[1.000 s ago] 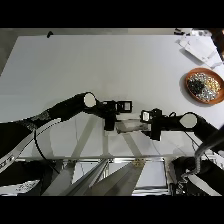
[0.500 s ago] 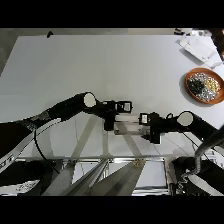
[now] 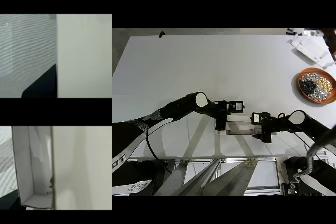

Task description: Fold the box and place the chain.

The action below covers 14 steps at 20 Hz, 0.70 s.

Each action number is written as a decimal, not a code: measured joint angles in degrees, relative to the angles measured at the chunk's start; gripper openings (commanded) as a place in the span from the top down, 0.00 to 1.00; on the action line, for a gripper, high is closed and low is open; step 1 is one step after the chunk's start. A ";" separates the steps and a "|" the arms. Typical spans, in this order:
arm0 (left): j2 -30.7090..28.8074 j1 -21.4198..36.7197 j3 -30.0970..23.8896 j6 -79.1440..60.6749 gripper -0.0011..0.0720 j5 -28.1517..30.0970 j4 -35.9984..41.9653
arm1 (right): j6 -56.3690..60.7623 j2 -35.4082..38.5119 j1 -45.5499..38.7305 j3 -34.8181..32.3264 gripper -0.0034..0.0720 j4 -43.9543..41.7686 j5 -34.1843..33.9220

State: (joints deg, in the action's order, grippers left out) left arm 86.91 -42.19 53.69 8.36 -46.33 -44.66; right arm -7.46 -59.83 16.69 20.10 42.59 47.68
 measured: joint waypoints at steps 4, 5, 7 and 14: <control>0.02 -0.04 0.00 0.00 0.97 0.15 0.26 | -4.59 -1.16 -3.89 0.00 0.15 -2.14 3.19; 0.04 -0.04 0.00 0.00 0.97 0.15 0.31 | -5.92 -1.27 -4.72 0.00 0.15 -2.62 3.76; 0.04 -0.04 -0.02 0.00 0.97 0.17 0.31 | -7.82 -1.51 -5.77 0.00 0.15 -3.21 4.66; 0.04 -0.07 -0.02 0.02 0.97 0.31 0.15 | -10.54 -2.49 -6.75 0.02 0.02 -2.93 5.64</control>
State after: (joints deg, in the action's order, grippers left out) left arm 86.96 -42.26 53.67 8.38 -46.02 -44.51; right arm -18.00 -62.33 9.93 20.12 39.66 53.32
